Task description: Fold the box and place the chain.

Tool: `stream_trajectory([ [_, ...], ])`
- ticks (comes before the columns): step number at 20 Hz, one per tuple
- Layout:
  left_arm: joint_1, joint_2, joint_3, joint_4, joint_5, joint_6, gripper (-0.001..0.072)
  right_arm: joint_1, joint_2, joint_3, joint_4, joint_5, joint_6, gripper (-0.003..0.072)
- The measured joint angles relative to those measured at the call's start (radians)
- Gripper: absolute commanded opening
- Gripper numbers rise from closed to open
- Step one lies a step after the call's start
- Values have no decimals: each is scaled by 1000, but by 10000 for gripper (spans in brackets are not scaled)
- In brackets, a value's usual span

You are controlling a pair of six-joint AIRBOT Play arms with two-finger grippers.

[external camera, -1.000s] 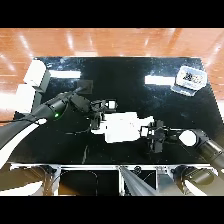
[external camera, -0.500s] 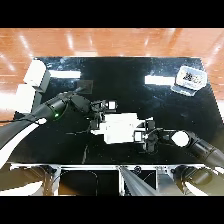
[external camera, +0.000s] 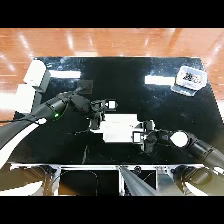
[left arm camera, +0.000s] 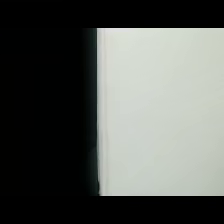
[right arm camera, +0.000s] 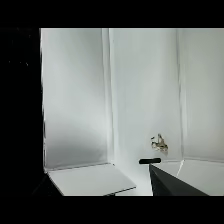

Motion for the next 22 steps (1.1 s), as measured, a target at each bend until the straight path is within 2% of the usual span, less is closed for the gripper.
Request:
stream_trajectory([
  [4, 0, 0, 0, -2, 0, 0, 19, 0, -5, 0, 74, -5, 1, 715],
  [9, 0, 0, 0, -6, 7, -5, 19, -1, 8, 12, 98, -8, 40, 715],
  [15, 0, 0, 0, -4, 16, -19, 20, -2, 77, 19, 18, -36, 158, 715],
  [22, 0, 0, 0, -2, 18, -26, 19, -24, 95, 25, -56, -90, 219, 718],
])
